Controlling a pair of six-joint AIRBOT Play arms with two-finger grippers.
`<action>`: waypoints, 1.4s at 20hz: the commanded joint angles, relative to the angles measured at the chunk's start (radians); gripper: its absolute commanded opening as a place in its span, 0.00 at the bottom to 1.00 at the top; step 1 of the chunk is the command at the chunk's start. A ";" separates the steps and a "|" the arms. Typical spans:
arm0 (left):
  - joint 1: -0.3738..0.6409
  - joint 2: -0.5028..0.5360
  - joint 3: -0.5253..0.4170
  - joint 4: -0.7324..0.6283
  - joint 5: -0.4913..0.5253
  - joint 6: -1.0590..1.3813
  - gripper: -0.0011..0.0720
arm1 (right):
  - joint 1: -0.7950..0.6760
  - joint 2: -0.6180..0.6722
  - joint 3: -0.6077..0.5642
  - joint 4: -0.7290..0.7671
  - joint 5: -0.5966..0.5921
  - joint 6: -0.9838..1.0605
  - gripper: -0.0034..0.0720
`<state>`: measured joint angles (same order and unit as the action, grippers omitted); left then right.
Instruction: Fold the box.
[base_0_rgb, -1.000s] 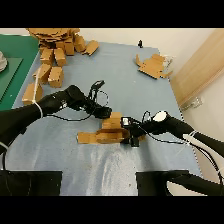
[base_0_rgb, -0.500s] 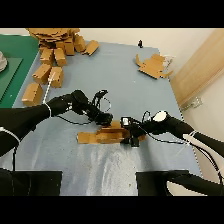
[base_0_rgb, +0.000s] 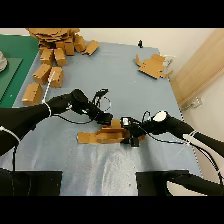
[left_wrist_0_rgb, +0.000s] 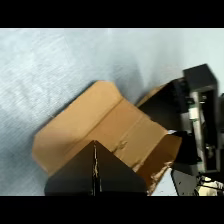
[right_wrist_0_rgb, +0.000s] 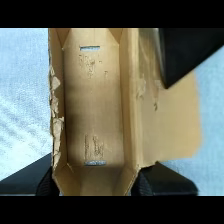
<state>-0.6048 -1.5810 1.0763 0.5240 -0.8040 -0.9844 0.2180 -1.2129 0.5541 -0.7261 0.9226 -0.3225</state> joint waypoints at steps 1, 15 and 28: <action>0.005 0.053 0.001 -0.095 -0.001 0.223 0.03 | 0.000 0.001 0.000 0.000 0.000 0.000 0.70; 0.280 0.612 -0.515 -0.138 -0.093 1.250 0.03 | 0.000 0.001 0.000 0.000 0.002 0.001 0.70; 0.225 0.609 -0.515 0.035 -0.029 1.023 0.93 | 0.000 0.001 0.000 -0.003 0.000 0.001 0.70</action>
<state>-0.3733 -0.9722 0.5625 0.4782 -0.8360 0.0982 0.2180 -1.2125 0.5541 -0.7288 0.9218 -0.3222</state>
